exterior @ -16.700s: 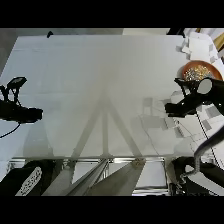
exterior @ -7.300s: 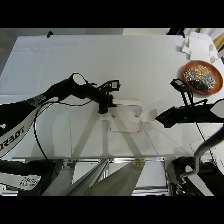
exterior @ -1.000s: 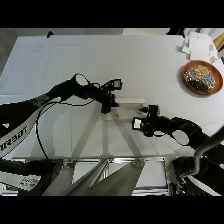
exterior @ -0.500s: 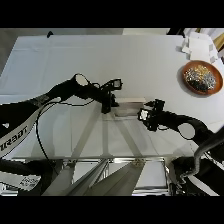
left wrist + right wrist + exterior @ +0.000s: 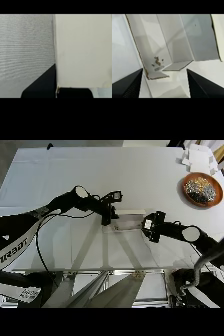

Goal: Fold the box and place the chain.

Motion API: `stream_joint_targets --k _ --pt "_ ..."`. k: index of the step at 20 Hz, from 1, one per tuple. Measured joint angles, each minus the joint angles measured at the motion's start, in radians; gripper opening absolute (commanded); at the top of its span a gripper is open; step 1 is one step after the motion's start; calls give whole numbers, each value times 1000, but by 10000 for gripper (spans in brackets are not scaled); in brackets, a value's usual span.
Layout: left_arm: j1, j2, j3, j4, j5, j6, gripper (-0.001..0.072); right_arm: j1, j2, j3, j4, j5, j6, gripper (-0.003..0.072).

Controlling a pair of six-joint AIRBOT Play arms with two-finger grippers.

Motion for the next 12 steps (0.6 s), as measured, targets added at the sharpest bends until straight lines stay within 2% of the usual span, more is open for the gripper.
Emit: stream_joint_targets --k 4,5,12 --pt "0 0 0 0 0 0 11 -76 -49 32 81 64 -108 623" --pt "0 0 0 0 0 0 11 -90 -69 48 92 88 -124 648" --pt "0 0 0 0 0 0 11 -135 -248 182 116 232 -161 680"
